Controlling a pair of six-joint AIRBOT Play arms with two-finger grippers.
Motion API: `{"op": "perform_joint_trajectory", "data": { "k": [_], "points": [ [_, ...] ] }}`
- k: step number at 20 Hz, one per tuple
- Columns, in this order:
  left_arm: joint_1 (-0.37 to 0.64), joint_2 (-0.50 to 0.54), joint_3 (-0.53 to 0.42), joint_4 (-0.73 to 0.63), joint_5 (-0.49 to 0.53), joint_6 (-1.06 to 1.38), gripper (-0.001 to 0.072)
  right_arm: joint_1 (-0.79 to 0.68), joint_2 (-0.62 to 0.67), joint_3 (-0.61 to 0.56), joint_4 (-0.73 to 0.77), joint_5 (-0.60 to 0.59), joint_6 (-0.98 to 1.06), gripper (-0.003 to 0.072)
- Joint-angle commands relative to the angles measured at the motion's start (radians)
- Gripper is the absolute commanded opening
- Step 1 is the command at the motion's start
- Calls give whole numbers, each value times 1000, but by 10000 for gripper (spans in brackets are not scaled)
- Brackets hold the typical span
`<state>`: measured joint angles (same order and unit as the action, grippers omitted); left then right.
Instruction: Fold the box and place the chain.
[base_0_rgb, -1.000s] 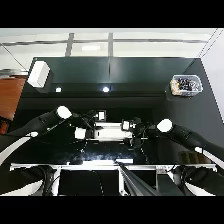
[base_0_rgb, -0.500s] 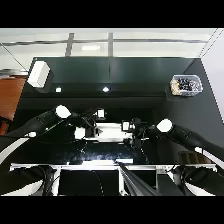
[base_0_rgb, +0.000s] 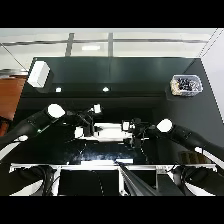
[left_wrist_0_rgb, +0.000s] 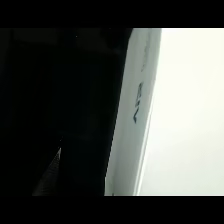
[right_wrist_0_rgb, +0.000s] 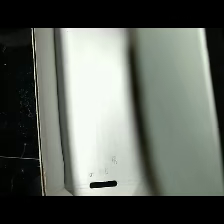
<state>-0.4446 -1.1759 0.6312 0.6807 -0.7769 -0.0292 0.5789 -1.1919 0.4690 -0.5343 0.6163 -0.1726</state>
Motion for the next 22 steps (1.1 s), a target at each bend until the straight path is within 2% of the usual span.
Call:
{"op": "perform_joint_trajectory", "data": {
  "k": [1, 4, 6, 7, 8, 9, 10, 12, 14, 16, 19, 22],
  "points": [
    [61, 66, 0, 64, -92, -125, 559, 1, 0, 0, 0, 0, 0, 311],
    [145, 137, 0, 180, -191, -229, 558, 1, 0, 0, 0, 0, 0, 311],
    [206, 187, 0, 203, -264, -287, 553, 1, 0, 0, 0, 0, 0, 311],
    [232, 211, 0, 202, -294, -306, 528, 1, 0, 0, 0, 0, 0, 311],
    [255, 236, 0, 202, -326, -330, 368, 1, 0, 0, 0, 0, 0, 311],
    [272, 255, 0, 202, -357, -345, 178, 1, 0, 0, 0, 0, 0, 311],
    [286, 270, 0, 196, -410, -346, 30, 1, 0, 0, 0, 0, 0, 311],
    [284, 277, -7, 148, -494, -402, 29, 1, 0, 0, 0, 0, 0, 311],
    [263, 275, -45, 19, -501, -429, 29, 1, 0, 0, 0, 0, 0, 311],
    [220, 272, -92, -82, -425, -426, 30, 1, 0, 0, 0, 0, 0, 311],
    [143, 266, -131, -189, -183, -424, 31, 1, 0, 0, 0, 0, 0, 311],
    [79, 183, -130, -372, 3, -333, 31, 1, 0, 0, 0, 0, 0, 311]
  ]
}}
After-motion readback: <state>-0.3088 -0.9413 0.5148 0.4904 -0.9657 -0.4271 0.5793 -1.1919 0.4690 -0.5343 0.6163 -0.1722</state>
